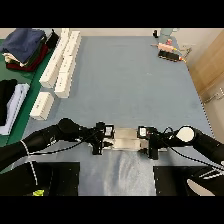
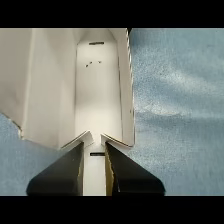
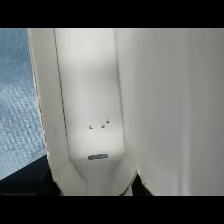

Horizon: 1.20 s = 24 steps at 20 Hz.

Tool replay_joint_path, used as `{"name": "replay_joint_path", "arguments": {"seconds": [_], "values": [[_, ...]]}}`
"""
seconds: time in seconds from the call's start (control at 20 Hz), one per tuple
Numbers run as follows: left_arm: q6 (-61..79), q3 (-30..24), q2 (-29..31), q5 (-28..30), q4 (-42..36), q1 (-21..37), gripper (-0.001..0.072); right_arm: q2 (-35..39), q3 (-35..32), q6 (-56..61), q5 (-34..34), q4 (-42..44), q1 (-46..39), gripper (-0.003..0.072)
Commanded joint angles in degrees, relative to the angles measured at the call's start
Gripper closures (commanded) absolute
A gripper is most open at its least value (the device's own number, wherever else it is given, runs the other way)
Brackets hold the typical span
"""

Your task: Fold the box.

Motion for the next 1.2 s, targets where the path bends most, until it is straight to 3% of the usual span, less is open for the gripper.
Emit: {"name": "replay_joint_path", "arguments": {"seconds": [0.0,0.1,0.15,0.2,0.65,0.7,0.75,0.8,0.85,1.15], "values": [[0.96,0.04,-0.17,0.17,-1.64,-1.07,0.0533,0.04,0.04,-0.02,0.00,0.00,0.02,0.0215],[0.85,0.02,-1.05,0.11,-1.64,-2.21,0.0511,0.04,0.04,-0.02,0.00,0.02,0.02,0.0216],[0.81,0.02,-1.70,0.15,-1.66,-2.67,0.0270,0.04,0.04,-0.02,0.00,0.00,0.02,0.0215],[0.79,0.02,-2.32,0.26,-2.60,-2.99,0.0090,0.04,0.04,-0.02,0.00,0.02,0.02,0.0215],[-4.96,0.04,-2.71,2.08,-3.21,-2.89,0.0095,0.04,0.04,-0.02,0.00,0.00,0.02,0.0215],[-8.87,0.04,-2.23,2.23,-1.64,-2.89,0.0159,0.04,0.04,-0.02,0.00,0.00,0.02,0.0216],[-13.42,0.04,-1.29,2.08,1.11,-2.89,0.0354,0.04,0.04,-0.02,-0.02,0.00,0.02,0.0216],[-19.19,0.04,0.26,1.90,5.20,-2.89,0.0608,0.04,0.04,-0.02,0.00,0.00,0.02,0.0216],[-24.83,0.04,2.21,1.42,8.98,-2.91,0.0695,0.04,0.04,-0.02,0.00,0.00,0.02,0.0215],[-63.56,0.04,19.32,-6.71,30.47,-2.89,0.0695,0.04,0.04,-0.02,0.00,0.00,0.02,0.0215]]}}
